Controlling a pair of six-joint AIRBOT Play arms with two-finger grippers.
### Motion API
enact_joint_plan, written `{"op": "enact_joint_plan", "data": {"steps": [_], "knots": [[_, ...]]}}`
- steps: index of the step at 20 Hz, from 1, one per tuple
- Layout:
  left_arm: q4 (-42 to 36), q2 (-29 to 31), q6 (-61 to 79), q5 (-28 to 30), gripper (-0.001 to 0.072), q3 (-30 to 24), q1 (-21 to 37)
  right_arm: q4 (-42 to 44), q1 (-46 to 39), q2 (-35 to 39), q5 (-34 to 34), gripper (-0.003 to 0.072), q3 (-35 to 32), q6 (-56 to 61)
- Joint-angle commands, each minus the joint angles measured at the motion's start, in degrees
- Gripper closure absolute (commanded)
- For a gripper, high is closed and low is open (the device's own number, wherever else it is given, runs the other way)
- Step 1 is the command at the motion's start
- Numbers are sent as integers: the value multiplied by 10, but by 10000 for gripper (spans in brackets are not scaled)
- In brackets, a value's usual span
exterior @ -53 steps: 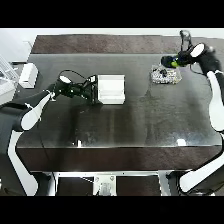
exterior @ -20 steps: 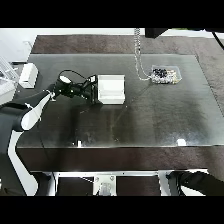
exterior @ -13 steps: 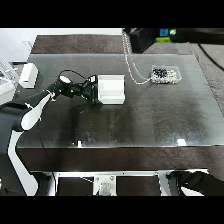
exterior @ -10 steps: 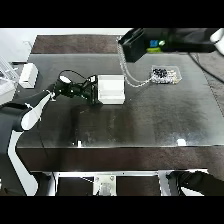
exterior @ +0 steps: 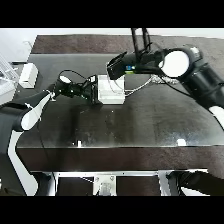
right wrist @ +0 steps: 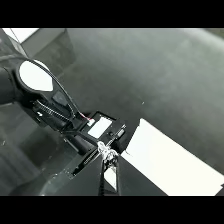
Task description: Fold the box and place the chain.
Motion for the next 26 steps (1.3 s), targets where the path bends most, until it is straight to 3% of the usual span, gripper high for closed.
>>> {"op": "enact_joint_plan", "data": {"steps": [1,9,17,18,20,26], "knots": [[0,0,0,0,191,0,0,37,0,-43,-30,682,-17,3],[0,0,0,0,190,0,0,57,-4,-158,-29,682,-19,3],[0,0,0,0,191,0,0,51,-46,-174,-54,679,-82,3],[0,0,0,0,190,0,0,50,-54,-173,-54,552,-82,3],[0,0,0,0,190,0,0,51,-72,-172,-56,195,-82,3],[0,0,0,0,190,0,0,28,-143,-132,-28,142,-89,35]]}}
